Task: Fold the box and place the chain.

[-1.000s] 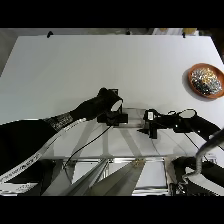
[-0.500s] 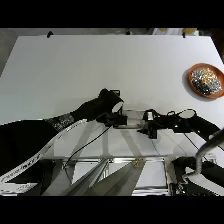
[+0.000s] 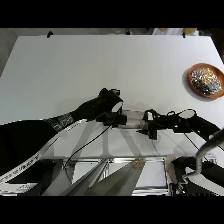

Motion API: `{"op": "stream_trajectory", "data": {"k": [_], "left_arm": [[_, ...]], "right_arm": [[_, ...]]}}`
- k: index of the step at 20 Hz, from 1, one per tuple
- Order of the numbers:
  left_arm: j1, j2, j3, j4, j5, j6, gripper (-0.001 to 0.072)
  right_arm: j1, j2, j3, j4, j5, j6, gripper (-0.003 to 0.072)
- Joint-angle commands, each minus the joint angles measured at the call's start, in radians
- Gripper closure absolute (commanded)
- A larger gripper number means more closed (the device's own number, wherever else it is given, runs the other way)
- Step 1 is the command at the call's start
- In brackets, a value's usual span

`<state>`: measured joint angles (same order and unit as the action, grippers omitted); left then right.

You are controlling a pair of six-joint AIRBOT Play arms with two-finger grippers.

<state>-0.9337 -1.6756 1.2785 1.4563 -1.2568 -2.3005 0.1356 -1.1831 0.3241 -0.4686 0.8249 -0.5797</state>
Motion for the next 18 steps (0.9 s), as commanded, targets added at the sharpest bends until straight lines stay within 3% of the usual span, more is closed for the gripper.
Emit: {"op": "stream_trajectory", "data": {"k": [1, 4, 9, 10, 12, 13, 16, 18], "left_arm": [[0.013, 0.027, 0.001, -0.02, 0.011, -0.002, 0.0458], [0.054, 0.08, 0.001, -0.108, 0.009, 0.076, 0.0249], [0.144, 0.212, 0.001, -0.2, -0.057, 0.375, 0.0245], [0.168, 0.242, 0.001, -0.201, -0.087, 0.436, 0.0228], [0.229, 0.31, 0.001, -0.206, -0.141, 0.531, 0.0106], [0.261, 0.344, 0.001, -0.206, -0.164, 0.6, 0.0096], [0.36, 0.449, -0.038, -0.208, -0.208, 0.97, 0.0075], [0.427, 0.501, -0.137, -0.263, -0.166, 1.377, 0.0077]], "right_arm": [[0.0, 0.001, 0.0, 0.002, -0.002, 0.002, 0.0357], [-0.001, 0.001, 0.0, 0.002, -0.002, 0.002, 0.0357], [0.0, 0.001, 0.0, 0.002, -0.002, 0.002, 0.0357], [-0.001, 0.001, 0.0, 0.002, -0.002, 0.002, 0.0357], [-0.001, 0.001, 0.0, 0.002, -0.002, 0.002, 0.0357], [-0.001, 0.001, 0.0, 0.002, -0.002, 0.002, 0.0357], [0.0, 0.001, 0.0, 0.002, -0.002, 0.002, 0.0357], [-0.001, 0.001, 0.0, 0.002, -0.002, 0.002, 0.0357]]}}
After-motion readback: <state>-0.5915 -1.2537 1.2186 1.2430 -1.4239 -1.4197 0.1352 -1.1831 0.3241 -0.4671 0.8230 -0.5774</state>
